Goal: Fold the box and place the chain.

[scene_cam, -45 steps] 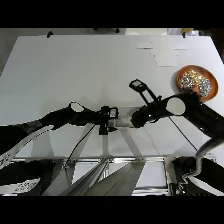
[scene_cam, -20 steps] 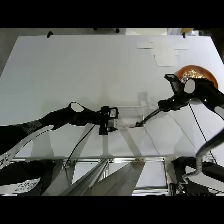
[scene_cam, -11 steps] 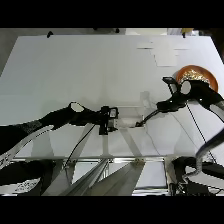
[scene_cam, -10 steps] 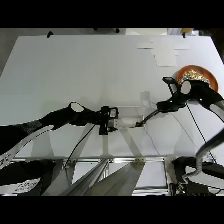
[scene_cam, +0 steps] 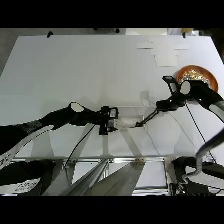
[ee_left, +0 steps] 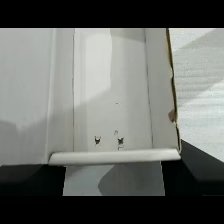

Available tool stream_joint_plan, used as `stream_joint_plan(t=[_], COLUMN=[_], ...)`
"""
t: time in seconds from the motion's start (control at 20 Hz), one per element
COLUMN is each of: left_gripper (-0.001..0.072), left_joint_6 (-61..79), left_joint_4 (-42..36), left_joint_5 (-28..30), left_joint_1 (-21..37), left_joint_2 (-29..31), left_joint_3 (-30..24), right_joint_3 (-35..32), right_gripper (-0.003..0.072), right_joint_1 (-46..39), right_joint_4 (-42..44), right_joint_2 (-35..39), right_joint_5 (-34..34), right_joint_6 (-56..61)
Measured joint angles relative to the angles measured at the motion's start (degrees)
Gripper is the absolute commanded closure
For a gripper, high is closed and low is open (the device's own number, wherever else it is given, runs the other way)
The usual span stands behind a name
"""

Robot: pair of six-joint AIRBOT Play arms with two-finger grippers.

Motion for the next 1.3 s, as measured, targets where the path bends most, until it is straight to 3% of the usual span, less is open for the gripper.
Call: stream_joint_plan(t=[0.2, 0.4, 0.9, 0.95, 1.0, 1.05, 1.1, 1.3], left_gripper=[0.0502, 0.0502, 0.0502, 0.0502, 0.0502, 0.0502, 0.0502, 0.0502], left_joint_6=[0.0, 0.0, 0.0, 0.0, 0.0, 0.0, 0.0, 0.0], left_joint_4=[0.02, 0.02, 0.0, 0.0, 0.0, 0.0, 0.02, 0.0], left_joint_5=[0.0, 0.0, 0.0, 0.0, 0.0, 0.0, 0.0, 0.0], left_joint_1=[0.0, 0.0, 0.02, 0.0, 0.02, 0.02, 0.02, 0.02], left_joint_2=[0.0, 0.0, 0.0, 0.0, 0.0, 0.0, 0.0, 0.0], left_joint_3=[0.0, 0.0, 0.0, 0.0, 0.0, 0.0, 0.0, 0.0], right_joint_3=[0.0, 0.0, 0.0, 0.0, 0.0, 0.0, 0.0, 0.0], right_gripper=[0.052, 0.0662, 0.0669, 0.0665, 0.0595, 0.0476, 0.0435, 0.0436], right_joint_1=[0.63, 1.22, 1.38, 1.38, 1.38, 1.38, 1.38, 1.38], right_joint_4=[0.31, 0.35, 0.13, 0.15, 0.15, 0.15, 0.17, 0.35], right_joint_2=[0.42, 0.44, 4.59, 6.03, 7.21, 8.11, 8.63, 7.74], right_joint_5=[0.79, 0.83, 3.19, 3.39, 3.34, 3.3, 2.97, 1.84], right_joint_6=[-0.02, -0.07, -1.31, -1.4, -1.42, -1.44, -1.46, -1.44])
